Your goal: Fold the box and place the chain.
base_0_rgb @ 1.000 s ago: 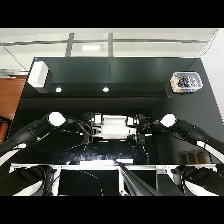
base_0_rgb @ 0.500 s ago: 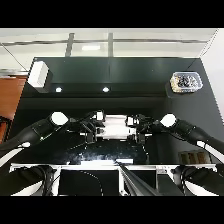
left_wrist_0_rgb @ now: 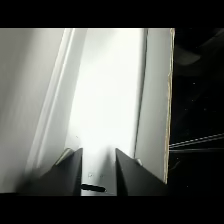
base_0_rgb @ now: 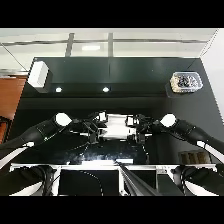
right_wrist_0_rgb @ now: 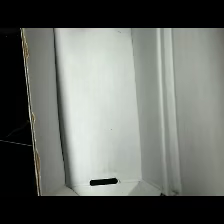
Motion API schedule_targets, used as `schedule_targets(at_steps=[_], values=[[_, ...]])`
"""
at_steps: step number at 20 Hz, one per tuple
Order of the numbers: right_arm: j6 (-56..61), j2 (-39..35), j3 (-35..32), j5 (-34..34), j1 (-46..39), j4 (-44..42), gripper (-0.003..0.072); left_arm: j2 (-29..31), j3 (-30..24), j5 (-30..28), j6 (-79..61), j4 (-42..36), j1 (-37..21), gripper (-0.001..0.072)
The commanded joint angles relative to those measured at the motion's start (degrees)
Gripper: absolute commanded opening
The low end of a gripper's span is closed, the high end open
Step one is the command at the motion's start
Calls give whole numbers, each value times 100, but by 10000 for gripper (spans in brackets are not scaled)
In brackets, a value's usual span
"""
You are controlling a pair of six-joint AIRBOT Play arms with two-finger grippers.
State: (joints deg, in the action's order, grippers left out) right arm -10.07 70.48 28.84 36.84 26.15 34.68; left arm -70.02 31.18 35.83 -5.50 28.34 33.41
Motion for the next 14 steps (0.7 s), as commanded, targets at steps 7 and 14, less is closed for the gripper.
schedule_targets(at_steps=[7,14], values=[[0,4,-4,0,4,0,435,1390,44,634,3630,3047,-1152,26],[0,4,-4,0,4,0,435,1628,-291,2653,7818,3126,-4846,27]])
